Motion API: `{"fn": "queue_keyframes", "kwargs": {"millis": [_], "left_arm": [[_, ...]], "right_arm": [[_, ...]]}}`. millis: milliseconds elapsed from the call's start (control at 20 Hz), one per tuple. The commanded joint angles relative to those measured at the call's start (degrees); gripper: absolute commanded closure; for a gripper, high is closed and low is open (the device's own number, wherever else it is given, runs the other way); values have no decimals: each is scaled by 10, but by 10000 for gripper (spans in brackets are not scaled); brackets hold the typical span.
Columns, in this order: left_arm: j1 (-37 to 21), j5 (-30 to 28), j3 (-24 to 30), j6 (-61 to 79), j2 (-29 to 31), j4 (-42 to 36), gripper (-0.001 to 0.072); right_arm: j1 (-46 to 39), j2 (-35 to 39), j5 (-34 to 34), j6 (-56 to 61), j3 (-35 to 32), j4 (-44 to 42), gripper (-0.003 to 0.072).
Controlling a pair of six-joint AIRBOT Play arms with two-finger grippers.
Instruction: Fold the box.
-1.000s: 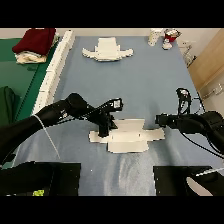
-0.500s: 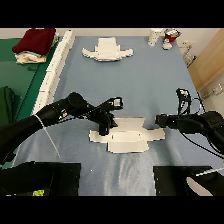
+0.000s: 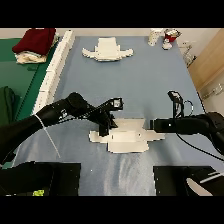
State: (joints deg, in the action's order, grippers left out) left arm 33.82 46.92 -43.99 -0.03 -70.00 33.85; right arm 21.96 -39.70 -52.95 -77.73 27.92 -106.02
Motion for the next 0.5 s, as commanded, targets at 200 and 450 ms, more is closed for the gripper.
{"fn": "queue_keyframes", "kwargs": {"millis": [200, 450], "left_arm": [[0, 1, 0, 0, 0, 0, 697], [1, 1, 0, 0, 0, 0, 698]], "right_arm": [[279, 51, -105, 89, 5, -16, 686], [485, 17, -86, 109, 5, 151, -29]]}}
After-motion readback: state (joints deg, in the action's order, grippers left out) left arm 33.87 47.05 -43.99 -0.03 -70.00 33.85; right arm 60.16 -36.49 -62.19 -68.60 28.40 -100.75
